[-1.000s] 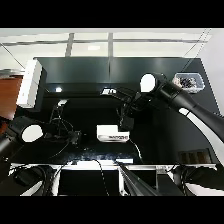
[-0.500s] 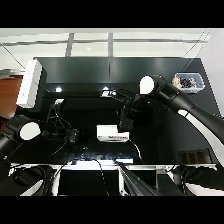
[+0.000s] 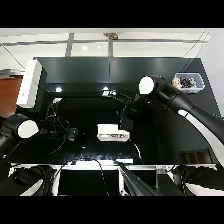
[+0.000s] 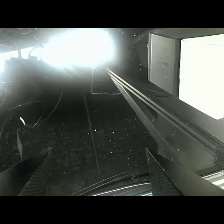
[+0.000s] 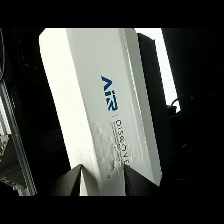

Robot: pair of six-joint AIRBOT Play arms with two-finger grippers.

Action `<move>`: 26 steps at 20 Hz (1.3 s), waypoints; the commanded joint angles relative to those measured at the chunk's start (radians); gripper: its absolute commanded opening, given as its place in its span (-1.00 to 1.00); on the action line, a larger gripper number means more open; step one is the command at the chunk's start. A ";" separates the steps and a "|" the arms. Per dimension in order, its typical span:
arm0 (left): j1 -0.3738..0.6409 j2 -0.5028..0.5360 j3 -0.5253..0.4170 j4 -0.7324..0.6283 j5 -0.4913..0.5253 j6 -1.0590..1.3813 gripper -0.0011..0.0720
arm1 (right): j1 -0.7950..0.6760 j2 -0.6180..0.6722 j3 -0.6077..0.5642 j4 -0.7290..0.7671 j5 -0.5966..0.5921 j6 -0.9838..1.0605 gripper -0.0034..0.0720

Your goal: Fold the box and place the chain.

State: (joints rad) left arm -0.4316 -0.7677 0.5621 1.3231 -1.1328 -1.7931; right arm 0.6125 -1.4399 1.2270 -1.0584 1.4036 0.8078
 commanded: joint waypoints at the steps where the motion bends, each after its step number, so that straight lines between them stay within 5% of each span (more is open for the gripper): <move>1: 0.002 0.001 0.000 -0.001 0.008 0.003 0.96 | 0.001 -0.001 -0.001 -0.001 -0.001 0.027 -0.11; 16: 0.002 0.001 0.000 0.000 0.008 0.003 0.96 | 0.090 0.000 0.000 -0.129 -0.029 0.121 -0.12; 17: 0.002 0.001 0.000 0.000 0.008 0.003 0.96 | 0.090 0.000 0.000 -0.130 -0.029 0.121 -0.29; 26: 0.002 0.001 0.000 0.000 0.011 0.003 0.95 | 0.090 0.017 0.000 -0.132 -0.039 0.129 -0.29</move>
State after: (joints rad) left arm -0.4309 -0.7677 0.5617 1.3224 -1.1217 -1.7905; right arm 0.7021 -1.4273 1.2266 -1.1900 1.3697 0.9318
